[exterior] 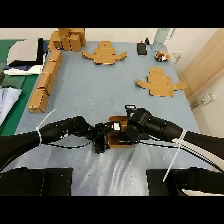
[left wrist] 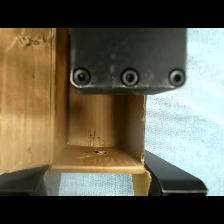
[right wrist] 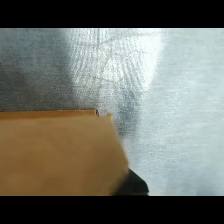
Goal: Fold the box.
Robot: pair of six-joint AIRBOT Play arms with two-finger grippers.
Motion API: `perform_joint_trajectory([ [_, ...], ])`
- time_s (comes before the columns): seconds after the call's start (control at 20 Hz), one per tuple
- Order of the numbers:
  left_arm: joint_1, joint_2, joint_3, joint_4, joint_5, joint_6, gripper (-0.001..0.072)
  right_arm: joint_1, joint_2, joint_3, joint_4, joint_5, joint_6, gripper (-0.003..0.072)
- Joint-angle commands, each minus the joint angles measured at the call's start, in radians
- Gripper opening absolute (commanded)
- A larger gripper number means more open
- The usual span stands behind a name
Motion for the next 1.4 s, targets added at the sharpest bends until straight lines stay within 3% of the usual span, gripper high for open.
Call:
perform_joint_trajectory([
  [0.0,0.001,-0.001,0.000,0.000,0.000,0.000,0.0525,0.003,-0.002,0.001,-0.014,0.010,0.006,0.0033],
  [0.05,0.001,-0.001,0.000,0.000,0.000,0.001,0.0525,0.003,0.000,0.002,-0.014,0.010,0.005,0.0175],
  [0.1,0.001,-0.001,0.000,0.000,0.000,0.000,0.0526,0.003,0.002,0.002,-0.008,0.010,-0.001,0.0249],
  [0.15,0.001,-0.001,0.000,0.000,0.000,0.001,0.0526,0.003,0.004,0.003,-0.001,0.009,-0.006,0.0255],
  [0.25,0.001,-0.001,0.000,0.000,0.000,0.000,0.0525,0.003,0.011,0.003,0.006,0.008,-0.011,0.0378],
  [0.7,0.001,-0.001,0.000,0.000,0.000,0.001,0.0526,0.003,0.057,0.017,0.054,-0.030,-0.023,0.0378],
  [1.05,0.001,-0.001,0.000,0.000,0.000,0.000,0.0526,-0.015,0.183,0.040,0.027,-0.186,-0.025,0.0377],
  [1.2,0.001,-0.001,0.000,0.000,0.000,0.001,0.0526,-0.023,0.189,0.040,0.019,-0.193,-0.047,0.0374],
  [1.3,0.001,-0.001,0.000,0.001,0.000,0.001,0.0526,-0.033,0.191,0.040,0.008,-0.228,-0.055,0.0288],
  [1.35,0.001,-0.001,0.000,0.000,0.000,0.001,0.0526,-0.045,0.191,0.039,-0.018,-0.262,-0.059,0.0178],
])
